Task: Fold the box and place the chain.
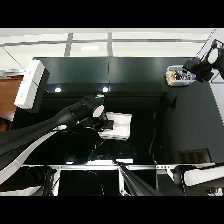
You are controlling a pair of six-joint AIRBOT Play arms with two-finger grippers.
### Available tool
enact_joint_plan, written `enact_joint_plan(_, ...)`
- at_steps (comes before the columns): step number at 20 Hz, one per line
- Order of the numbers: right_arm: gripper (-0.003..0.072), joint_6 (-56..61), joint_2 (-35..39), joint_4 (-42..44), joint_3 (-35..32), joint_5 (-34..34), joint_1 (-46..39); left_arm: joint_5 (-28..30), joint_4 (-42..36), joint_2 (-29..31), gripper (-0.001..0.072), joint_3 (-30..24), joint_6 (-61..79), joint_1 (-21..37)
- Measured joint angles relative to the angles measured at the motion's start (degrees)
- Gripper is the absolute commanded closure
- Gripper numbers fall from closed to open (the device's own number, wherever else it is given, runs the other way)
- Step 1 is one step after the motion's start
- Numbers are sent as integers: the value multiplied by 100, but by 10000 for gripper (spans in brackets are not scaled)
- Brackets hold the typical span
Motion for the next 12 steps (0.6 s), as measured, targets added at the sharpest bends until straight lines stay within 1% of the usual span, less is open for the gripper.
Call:
enact_joint_plan(2, -23, 9, -656, 105, 833, 188, -85, 4, 2, 0, 684, 0, 2, 0)
enact_joint_plan(5, -23, 46, -1333, 144, 1692, 341, -146, 9, 0, 0, 684, 0, 2, 0)
enact_joint_plan(8, -23, 68, -1740, 142, 2155, 415, -190, 24, 0, 0, 684, 0, 2, 0)
enact_joint_plan(12, -23, 74, -2039, 98, 2371, 494, -256, 24, 2, 0, 684, 0, 2, 0)
